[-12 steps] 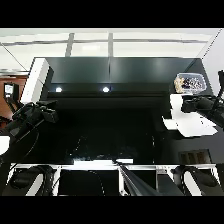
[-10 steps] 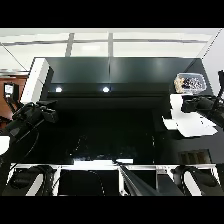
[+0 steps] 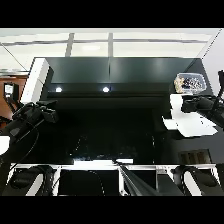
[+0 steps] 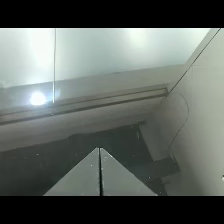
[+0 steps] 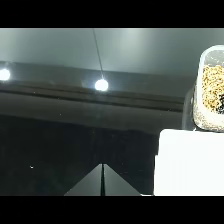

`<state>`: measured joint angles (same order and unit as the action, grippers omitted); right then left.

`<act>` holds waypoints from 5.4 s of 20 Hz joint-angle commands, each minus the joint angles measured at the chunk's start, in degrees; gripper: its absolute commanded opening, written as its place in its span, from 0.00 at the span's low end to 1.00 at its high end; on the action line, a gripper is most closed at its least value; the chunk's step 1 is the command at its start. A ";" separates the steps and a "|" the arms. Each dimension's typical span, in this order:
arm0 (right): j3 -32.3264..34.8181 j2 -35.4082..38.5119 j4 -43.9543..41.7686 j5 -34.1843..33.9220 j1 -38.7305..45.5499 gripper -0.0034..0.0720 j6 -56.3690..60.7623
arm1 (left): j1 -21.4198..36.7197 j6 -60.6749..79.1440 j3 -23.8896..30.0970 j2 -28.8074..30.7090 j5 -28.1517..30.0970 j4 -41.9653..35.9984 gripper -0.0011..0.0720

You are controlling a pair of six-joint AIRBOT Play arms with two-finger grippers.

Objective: Fold the box and place the chain.

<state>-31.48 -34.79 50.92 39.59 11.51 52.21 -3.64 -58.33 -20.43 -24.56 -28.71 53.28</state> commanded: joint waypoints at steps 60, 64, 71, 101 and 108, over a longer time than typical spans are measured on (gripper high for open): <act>8.59 -23.45 -35.87 4.31 -10.34 0.06 -14.58 | -7.30 1.95 -11.58 -33.24 -7.08 -15.85 0.96; 8.59 -23.45 -35.91 0.17 -15.30 0.06 -12.74 | -7.32 5.07 -26.47 -54.27 -28.11 -20.33 0.96; 8.59 -23.45 -35.69 3.06 -15.56 0.06 -12.76 | -7.32 11.67 -40.37 -72.85 -38.58 -23.98 0.97; -15.15 -23.93 -11.47 22.67 -14.99 0.95 -33.68 | -14.82 67.10 -28.79 -61.46 -32.74 -24.20 0.05; -7.72 -25.27 -3.02 17.68 -25.07 0.95 -34.07 | -19.89 69.66 -29.09 -61.44 -24.00 -19.67 0.05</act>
<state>-42.39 -59.77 44.31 60.99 -10.22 19.00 -21.98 8.08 -49.60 -86.11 -56.03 31.20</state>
